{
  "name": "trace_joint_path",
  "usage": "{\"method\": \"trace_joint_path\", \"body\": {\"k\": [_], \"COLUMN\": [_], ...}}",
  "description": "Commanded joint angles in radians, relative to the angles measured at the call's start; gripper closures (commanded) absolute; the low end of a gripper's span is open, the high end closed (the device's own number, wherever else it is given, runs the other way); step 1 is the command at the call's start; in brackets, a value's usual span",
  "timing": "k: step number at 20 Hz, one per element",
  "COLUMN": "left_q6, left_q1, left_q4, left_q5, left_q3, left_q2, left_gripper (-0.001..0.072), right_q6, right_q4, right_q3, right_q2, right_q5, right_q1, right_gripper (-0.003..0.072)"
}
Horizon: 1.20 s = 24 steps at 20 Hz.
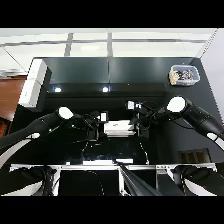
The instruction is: Fold the box and place the chain.
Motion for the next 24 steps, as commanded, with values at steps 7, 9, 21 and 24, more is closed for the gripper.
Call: {"method": "trace_joint_path", "body": {"k": [7, 9, 21, 24], "left_q6": [0.000, 0.000, 0.000, 0.000], "left_q1": [0.000, 0.001, 0.001, 0.001], "left_q4": [0.000, 0.003, 0.003, 0.003], "left_q5": [-0.002, -0.005, -0.005, -0.005], "left_q3": [0.001, 0.001, 0.001, 0.001], "left_q2": [-0.001, -0.001, -0.001, -0.001], "left_gripper": [0.0249, 0.0249, 0.0249, 0.0249], "right_q6": [0.031, 0.042, 0.793, 0.850], "right_q4": [0.003, 0.006, 0.265, 0.272], "right_q3": [-0.050, -0.050, -0.045, -0.079], "right_q2": [0.000, 0.003, 0.058, 0.020], "right_q5": [0.013, 0.025, -0.023, -0.125], "right_q1": [0.000, 0.000, 0.029, 0.044], "right_gripper": [0.0413, 0.0413, 0.0681, 0.0682]}}
